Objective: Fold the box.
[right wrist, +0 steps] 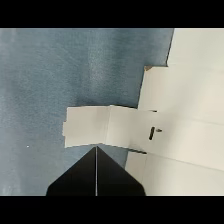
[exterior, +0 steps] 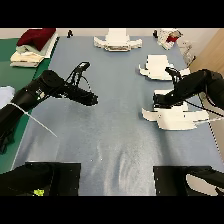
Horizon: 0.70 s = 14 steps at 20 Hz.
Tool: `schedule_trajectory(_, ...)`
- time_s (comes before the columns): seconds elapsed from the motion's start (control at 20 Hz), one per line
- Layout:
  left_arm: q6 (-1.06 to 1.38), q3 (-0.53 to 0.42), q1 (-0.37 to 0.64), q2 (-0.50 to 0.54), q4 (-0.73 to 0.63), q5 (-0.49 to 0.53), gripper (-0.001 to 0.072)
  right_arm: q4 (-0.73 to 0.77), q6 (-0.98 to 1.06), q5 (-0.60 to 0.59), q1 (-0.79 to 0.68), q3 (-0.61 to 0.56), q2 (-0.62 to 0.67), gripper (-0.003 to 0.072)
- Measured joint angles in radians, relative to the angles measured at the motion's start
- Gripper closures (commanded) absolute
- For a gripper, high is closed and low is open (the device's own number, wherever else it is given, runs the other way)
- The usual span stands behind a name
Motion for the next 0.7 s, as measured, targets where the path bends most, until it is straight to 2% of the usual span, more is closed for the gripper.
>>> schedule_trajectory(0.15, 0.0, 0.0, 0.0, 0.0, 0.0, 0.0, 0.0694, 0.001, 0.0, 0.0, 0.001, -0.003, 0.002, 0.0675)
schedule_trajectory(0.2, 0.0, 0.0, 0.0, 0.0, 0.0, 0.0, 0.0694, 0.001, 0.0, 0.0, 0.001, -0.004, 0.002, 0.0607)
schedule_trajectory(0.25, 0.0, 0.0, 0.0, 0.0, 0.0, 0.0, 0.0694, 0.002, 0.0, 0.0, 0.001, -0.004, 0.002, 0.044)
schedule_trajectory(0.45, 0.0, 0.0, 0.0, 0.0, 0.0, 0.0, 0.0694, 0.001, 0.001, 0.006, 0.0, 0.003, 0.002, 0.0427)
schedule_trajectory(0.6, 0.0, 0.0, 0.0, 0.0, 0.0, 0.0, 0.0694, -0.045, 0.034, -0.009, -0.036, 0.054, -0.005, 0.0427)
schedule_trajectory(0.65, 0.0, 0.0, 0.0, 0.0, 0.0, 0.0, 0.0694, -0.077, 0.048, -0.033, -0.066, 0.087, -0.014, 0.0417)
schedule_trajectory(0.7, 0.0, 0.0, 0.0, 0.0, 0.0, 0.0, 0.0694, -0.119, 0.061, -0.059, -0.104, 0.122, -0.027, 0.0369)
